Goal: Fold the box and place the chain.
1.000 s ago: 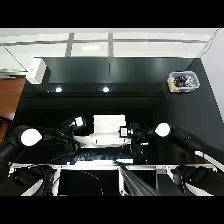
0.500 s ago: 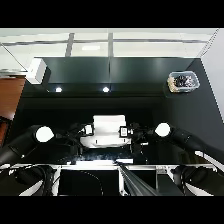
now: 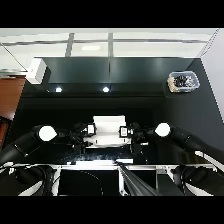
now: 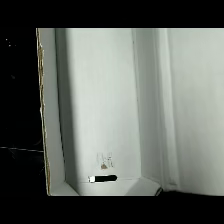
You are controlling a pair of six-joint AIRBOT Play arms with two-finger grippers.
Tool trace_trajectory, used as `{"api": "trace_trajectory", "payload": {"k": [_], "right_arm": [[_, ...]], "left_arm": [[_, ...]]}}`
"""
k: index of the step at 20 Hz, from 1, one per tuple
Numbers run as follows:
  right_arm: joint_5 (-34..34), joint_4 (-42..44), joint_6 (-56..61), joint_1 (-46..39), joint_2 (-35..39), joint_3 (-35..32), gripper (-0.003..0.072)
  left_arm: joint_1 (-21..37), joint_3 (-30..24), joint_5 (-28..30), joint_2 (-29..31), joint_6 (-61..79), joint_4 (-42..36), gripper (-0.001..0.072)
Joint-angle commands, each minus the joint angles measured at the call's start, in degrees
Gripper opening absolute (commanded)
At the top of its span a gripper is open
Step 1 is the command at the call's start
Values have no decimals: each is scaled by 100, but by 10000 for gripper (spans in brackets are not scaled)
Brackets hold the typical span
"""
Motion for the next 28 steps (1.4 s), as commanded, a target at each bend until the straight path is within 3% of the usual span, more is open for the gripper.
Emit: {"api": "trace_trajectory", "payload": {"k": [1, 9, 14, 21, 26, 27, 28], "right_arm": [[2, 7, 0, 2, 0, -4, 481], [2, 7, 2, 2, 0, -4, 481], [0, 7, 2, 2, 0, -4, 481], [2, 7, 0, 2, 0, -4, 481], [2, 7, 0, 2, 0, -4, 481], [2, 7, 0, 2, 0, -4, 481], [2, 7, 0, 2, 0, -4, 481]], "left_arm": [[-4, 0, -87, -15, 22, -103, 338], [-35, 0, 122, -24, 22, -275, 331], [-391, 0, 396, -111, 15, -391, 331], [-442, -2, 743, -262, -31, -1368, 330], [-442, -4, 649, -284, -31, -1266, 328], [-442, -4, 634, -284, -31, -1252, 250], [-442, -4, 586, -284, -24, -1246, 127]]}}
